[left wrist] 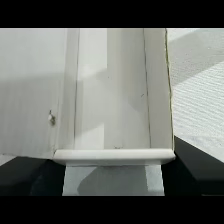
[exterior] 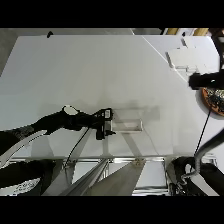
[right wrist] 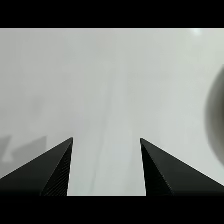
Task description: Fold the box and place the chain.
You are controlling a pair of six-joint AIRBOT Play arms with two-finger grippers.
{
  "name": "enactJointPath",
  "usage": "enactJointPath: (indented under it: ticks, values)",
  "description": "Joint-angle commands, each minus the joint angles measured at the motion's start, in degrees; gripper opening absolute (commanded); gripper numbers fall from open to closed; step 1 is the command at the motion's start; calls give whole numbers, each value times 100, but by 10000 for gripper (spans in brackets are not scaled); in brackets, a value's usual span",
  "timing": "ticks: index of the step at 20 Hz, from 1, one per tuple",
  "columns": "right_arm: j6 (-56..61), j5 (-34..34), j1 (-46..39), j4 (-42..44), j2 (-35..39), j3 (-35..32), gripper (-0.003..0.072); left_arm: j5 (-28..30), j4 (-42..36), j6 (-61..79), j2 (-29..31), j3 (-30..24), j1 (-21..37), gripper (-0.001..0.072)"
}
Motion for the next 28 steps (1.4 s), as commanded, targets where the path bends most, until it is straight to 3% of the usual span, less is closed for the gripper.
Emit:
enactJointPath:
  ticks: [1, 5, 11, 12, 18, 21, 26, 28]
  values:
    - [-409, -894, -1700, 4, -424, 85, 457, 0, 0, -2, -4, -2, 2, 211]
    - [-448, -1307, -2782, 4, -1239, 85, 457, 0, 0, -2, -4, -2, 2, 211]
    - [-883, -1506, -3536, 7, -2245, 85, 443, 0, 0, -2, -4, -2, 2, 211]
    - [-916, -1539, -3585, 4, -2363, 85, 397, 0, 0, -2, -4, -2, 2, 211]
    - [-1056, -1759, -3639, -83, -2837, 85, 394, 2, 0, -2, -4, -2, 2, 211]
    - [-1213, -1797, -3637, -81, -2970, 85, 288, 0, 0, -2, -4, -2, 2, 211]
    - [-1211, -1902, -3637, -81, -3195, 85, 287, 0, 0, -2, -4, -2, 2, 211]
    - [-1211, -1971, -3639, -81, -3228, 85, 234, 0, 0, -2, -4, -2, 2, 211]
